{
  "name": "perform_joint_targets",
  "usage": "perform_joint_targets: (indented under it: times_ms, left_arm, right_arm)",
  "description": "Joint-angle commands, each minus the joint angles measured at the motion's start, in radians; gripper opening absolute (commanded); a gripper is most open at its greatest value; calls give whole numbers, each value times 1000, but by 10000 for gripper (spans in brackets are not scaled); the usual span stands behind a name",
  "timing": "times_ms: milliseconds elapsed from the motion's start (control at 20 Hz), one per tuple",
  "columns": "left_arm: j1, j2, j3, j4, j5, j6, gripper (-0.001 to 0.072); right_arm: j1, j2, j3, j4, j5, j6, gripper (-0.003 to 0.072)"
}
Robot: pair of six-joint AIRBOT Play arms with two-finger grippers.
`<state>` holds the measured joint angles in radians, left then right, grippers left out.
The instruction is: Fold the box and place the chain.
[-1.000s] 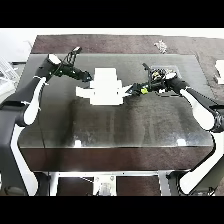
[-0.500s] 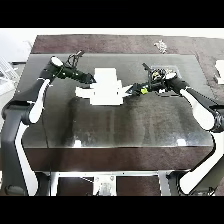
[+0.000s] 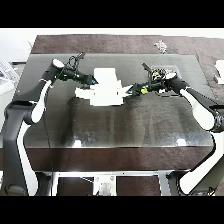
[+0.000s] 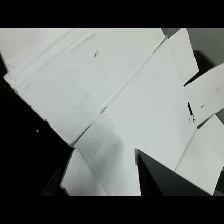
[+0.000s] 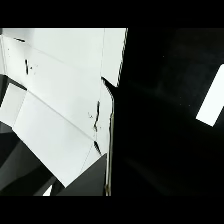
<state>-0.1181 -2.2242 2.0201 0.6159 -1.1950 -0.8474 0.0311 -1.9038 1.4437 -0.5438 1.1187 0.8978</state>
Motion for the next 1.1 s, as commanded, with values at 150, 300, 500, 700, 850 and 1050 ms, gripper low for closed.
perform_joint_targets:
  times_ms: [150,300,500,700,850,1050]
  left_arm:
    - [0,-6,1,-60,-2,19,414]
    - [0,-12,1,-72,-3,26,347]
    - [0,-23,1,-97,-21,47,235]
    - [0,-27,1,-108,-17,72,54]
    - [0,-27,1,-140,-21,124,22]
    - [1,-28,-2,-146,-40,207,21]
  right_arm:
    - [0,0,1,0,0,0,7]
    - [1,0,1,0,0,-1,7]
    - [0,0,1,0,0,-1,7]
    - [0,0,1,0,1,-1,7]
    - [-1,0,1,0,4,-1,31]
    - [-35,9,1,9,19,-27,156]
